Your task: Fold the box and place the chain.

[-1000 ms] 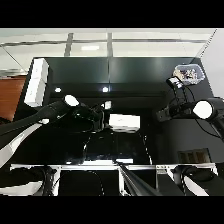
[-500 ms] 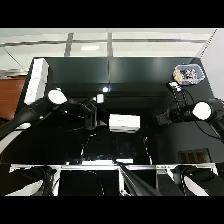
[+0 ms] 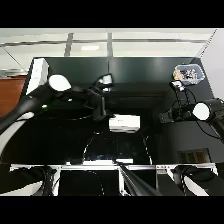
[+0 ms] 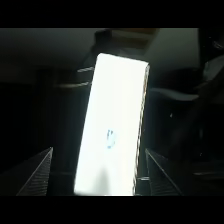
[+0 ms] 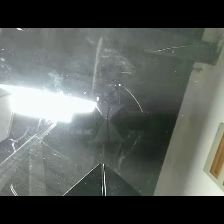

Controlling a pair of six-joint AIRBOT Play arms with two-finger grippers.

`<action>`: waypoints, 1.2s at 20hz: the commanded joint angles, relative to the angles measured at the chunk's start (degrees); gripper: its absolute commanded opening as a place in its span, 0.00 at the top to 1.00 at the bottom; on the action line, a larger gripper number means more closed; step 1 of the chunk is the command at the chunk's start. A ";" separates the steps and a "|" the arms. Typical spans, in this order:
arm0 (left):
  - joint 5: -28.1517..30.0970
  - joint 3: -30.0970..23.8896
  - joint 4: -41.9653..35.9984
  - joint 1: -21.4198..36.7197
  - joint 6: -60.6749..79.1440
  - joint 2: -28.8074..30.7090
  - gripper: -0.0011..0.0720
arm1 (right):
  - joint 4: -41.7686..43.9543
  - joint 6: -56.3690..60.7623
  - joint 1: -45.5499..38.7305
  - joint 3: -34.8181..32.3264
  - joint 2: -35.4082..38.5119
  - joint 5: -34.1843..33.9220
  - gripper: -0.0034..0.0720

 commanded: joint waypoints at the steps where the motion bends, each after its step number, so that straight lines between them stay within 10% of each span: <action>1: -0.87 7.74 6.93 -6.71 -6.51 -9.31 0.02 | -0.22 0.35 -0.04 -0.02 0.02 -0.22 0.94; 24: -6.43 18.93 12.55 -10.16 -16.20 -16.72 0.04 | -0.20 0.76 -0.02 -0.02 0.00 -1.31 0.94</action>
